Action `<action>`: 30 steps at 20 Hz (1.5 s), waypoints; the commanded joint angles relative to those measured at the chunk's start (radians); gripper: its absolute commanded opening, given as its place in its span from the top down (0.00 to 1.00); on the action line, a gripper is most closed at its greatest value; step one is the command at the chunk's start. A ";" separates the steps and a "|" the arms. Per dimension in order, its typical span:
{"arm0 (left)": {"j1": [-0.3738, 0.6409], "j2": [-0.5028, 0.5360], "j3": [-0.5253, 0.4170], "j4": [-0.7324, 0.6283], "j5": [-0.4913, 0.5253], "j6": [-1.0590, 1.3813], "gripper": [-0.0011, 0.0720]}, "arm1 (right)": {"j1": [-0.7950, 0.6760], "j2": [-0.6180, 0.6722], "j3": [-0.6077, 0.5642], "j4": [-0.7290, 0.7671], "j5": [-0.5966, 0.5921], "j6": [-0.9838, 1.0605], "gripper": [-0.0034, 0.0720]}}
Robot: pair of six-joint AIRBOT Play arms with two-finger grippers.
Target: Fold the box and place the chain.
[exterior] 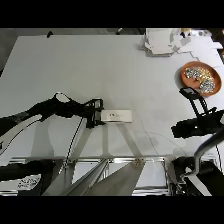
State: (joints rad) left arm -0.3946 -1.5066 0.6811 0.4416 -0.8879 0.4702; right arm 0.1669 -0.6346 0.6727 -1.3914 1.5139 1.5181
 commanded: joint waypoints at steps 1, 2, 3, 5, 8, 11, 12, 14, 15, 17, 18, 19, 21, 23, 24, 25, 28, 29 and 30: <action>0.000 0.001 0.000 0.000 -0.031 0.000 0.71 | -0.001 0.001 0.000 0.001 0.000 0.000 0.92; 0.000 0.004 0.000 0.000 -0.030 -0.001 0.77 | -0.001 0.001 0.000 0.001 0.001 0.000 0.92; 0.004 0.018 0.000 0.002 -0.033 -0.004 0.98 | -0.001 0.001 0.000 0.001 0.000 0.000 0.92; 0.033 0.079 0.000 0.004 -0.027 -0.007 0.98 | -0.001 0.001 0.000 0.001 0.001 0.000 0.92; 0.136 0.229 0.000 0.005 -0.001 -0.083 0.98 | -0.001 0.001 0.000 0.001 0.000 0.000 0.92; 0.290 0.396 0.000 0.019 0.051 -0.247 0.98 | -0.001 0.001 0.000 0.001 0.000 0.000 0.92; 0.344 0.444 0.000 0.033 0.068 -0.298 0.98 | -0.001 0.001 0.000 0.001 0.001 0.000 0.92; 0.462 0.532 0.000 0.071 0.107 -0.386 0.98 | -0.001 0.001 0.000 0.001 0.001 0.000 0.92; 0.522 0.567 0.000 0.085 0.132 -0.420 0.98 | -0.001 0.001 0.000 0.001 0.000 0.000 0.92; 0.626 0.604 0.000 0.114 0.162 -0.462 0.98 | -0.001 0.001 0.000 0.001 0.000 0.000 0.92; 0.673 0.604 0.000 0.123 0.162 -0.511 0.98 | -0.001 0.001 0.000 0.001 0.001 0.000 0.92; 0.709 0.601 0.000 0.144 0.164 -0.571 0.98 | -0.001 0.001 0.000 0.001 0.000 0.000 0.92; 0.763 0.593 0.000 0.224 0.194 -0.679 0.98 | -0.001 0.001 0.000 0.001 0.000 0.000 0.92; 0.797 0.592 0.000 0.322 0.240 -0.790 0.98 | -0.001 0.001 0.000 0.001 0.001 0.000 0.92; 0.808 0.591 0.000 0.364 0.254 -0.838 0.98 | -0.001 0.001 0.000 0.001 0.001 0.000 0.92; 0.817 0.588 0.000 0.404 0.263 -0.882 0.98 | -0.001 0.001 0.000 0.001 0.001 0.000 0.92; 0.830 0.546 0.000 0.507 0.266 -1.025 0.98 | -0.001 0.001 0.000 0.001 0.001 0.000 0.92; 0.833 0.521 0.000 0.549 0.259 -1.097 0.98 | -0.001 0.001 0.000 0.001 0.001 0.000 0.92; 0.835 0.496 0.000 0.597 0.254 -1.168 0.98 | -0.001 0.001 0.000 0.001 0.001 0.000 0.92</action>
State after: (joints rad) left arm 0.4225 -0.9642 0.6800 0.8940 -0.6418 -0.4896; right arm 0.1669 -0.6346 0.6727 -1.3907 1.5143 1.5181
